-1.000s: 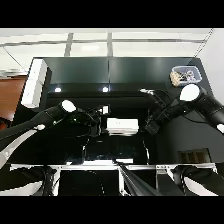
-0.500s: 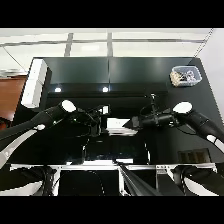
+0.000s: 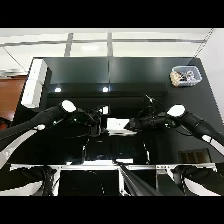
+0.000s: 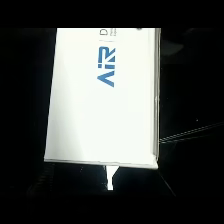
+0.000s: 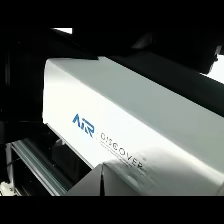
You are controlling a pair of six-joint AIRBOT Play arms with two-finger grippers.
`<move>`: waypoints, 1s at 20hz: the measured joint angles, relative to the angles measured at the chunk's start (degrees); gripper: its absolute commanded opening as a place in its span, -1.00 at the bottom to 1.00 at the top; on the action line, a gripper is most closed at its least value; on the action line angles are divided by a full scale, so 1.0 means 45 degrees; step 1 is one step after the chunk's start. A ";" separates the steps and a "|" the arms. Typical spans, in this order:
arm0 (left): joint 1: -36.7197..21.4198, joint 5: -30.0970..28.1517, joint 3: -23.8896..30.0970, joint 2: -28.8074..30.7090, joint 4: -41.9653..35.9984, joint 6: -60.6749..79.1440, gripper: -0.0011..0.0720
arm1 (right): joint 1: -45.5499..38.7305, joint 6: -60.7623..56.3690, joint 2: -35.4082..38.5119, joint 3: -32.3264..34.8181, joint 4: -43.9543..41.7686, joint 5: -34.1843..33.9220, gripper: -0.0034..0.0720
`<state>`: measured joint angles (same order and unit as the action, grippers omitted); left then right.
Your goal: Fold the box and place the chain.
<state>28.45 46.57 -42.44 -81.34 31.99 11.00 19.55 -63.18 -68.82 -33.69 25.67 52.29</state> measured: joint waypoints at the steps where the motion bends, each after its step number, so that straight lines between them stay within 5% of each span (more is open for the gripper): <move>1: 0.0000 0.0010 0.0000 0.0000 -0.0010 -0.0015 0.00 | -0.0015 0.0102 0.0015 -0.0146 0.0160 0.0141 -0.88; 8: 0.0000 0.0034 0.0000 0.0010 -0.0024 -0.0053 0.08 | -0.1705 -0.0102 0.1656 -0.2914 0.2526 0.3643 -0.88; 9: -0.0015 0.0039 -0.0010 0.0058 0.0044 -0.0053 0.72 | -0.2098 -0.0330 0.2030 -0.3220 0.3113 0.4065 -0.88; 10: -0.0029 0.0024 -0.0019 0.0126 0.0136 -0.0053 1.00 | -0.2545 -0.0520 0.2433 -0.3463 0.3725 0.4420 -0.88; 16: -0.0262 0.0189 -0.0078 0.1399 0.0335 -0.0403 1.00 | -0.4804 -0.1117 0.3672 -0.3968 0.5785 0.5775 -0.88; 20: 0.0321 0.0345 -0.0413 0.2098 -0.0267 -0.0748 0.98 | -0.5265 -0.1214 0.3842 -0.4027 0.6125 0.5153 -0.88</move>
<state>29.89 48.12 -44.29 -71.90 30.79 7.64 -4.14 -68.64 -51.53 -51.81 53.23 75.48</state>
